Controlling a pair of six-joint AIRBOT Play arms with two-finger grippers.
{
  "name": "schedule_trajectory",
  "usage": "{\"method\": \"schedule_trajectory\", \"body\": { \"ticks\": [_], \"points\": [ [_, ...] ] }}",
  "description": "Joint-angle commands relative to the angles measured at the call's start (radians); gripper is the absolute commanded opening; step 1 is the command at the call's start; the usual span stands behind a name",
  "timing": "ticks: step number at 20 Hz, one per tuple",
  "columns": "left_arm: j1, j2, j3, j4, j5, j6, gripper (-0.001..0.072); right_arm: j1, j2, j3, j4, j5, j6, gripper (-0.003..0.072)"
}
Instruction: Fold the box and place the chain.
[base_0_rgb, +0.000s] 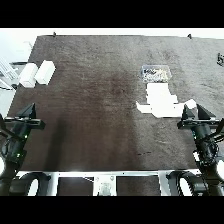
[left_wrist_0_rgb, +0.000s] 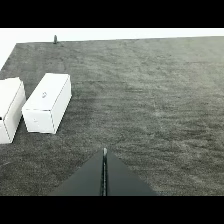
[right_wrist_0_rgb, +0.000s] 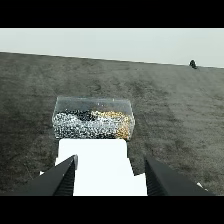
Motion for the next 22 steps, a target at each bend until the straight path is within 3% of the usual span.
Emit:
{"method": "schedule_trajectory", "body": {
  "ticks": [1, 8, 11, 14, 17, 22],
  "points": [
    [0.000, 0.000, 0.001, 0.000, 0.000, 0.000, 0.0022, 0.001, 0.001, 0.000, 0.000, 0.000, 0.000, 0.0487],
    [0.001, 0.000, 0.001, 0.000, 0.001, 0.000, 0.0022, 0.001, -0.001, 0.033, -0.008, 0.050, 0.027, 0.0478],
    [0.001, 0.000, 0.001, 0.000, 0.000, 0.000, 0.0022, 0.000, -0.067, 0.107, -0.008, -0.005, 0.026, 0.0481],
    [0.000, 0.000, 0.001, 0.000, 0.000, 0.000, 0.0021, -0.024, -0.272, 0.212, -0.008, -0.021, 0.027, 0.0481],
    [0.001, 0.000, 0.001, 0.000, 0.000, 0.000, 0.0021, -0.066, -0.563, 0.369, -0.008, -0.005, 0.026, 0.0481],
    [0.000, 0.000, 0.001, 0.000, 0.000, 0.000, 0.0021, -0.214, -0.955, 0.612, -0.021, 0.212, 0.101, 0.0481]
  ]
}}
